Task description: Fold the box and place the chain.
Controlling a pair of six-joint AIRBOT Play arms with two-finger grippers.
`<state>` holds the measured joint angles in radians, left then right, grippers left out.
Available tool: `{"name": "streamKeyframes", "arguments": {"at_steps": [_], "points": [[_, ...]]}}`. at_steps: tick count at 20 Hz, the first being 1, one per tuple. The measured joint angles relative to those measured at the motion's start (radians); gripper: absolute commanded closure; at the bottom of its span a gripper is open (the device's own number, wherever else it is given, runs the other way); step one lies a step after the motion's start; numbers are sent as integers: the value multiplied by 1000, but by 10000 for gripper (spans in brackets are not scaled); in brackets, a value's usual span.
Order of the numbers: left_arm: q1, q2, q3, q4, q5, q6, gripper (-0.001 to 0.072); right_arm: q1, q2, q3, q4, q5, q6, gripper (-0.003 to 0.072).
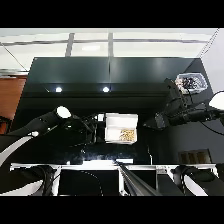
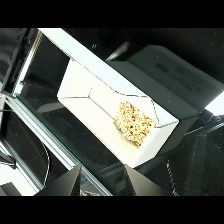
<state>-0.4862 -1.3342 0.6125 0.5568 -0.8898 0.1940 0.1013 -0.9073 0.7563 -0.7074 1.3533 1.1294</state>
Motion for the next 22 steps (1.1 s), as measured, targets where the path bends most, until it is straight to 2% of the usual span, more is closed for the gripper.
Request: {"name": "streamKeyframes", "arguments": {"at_steps": [22], "points": [[-21,2,8,-28,24,-25,16,0,0,0,0,-3,0,360]]}}
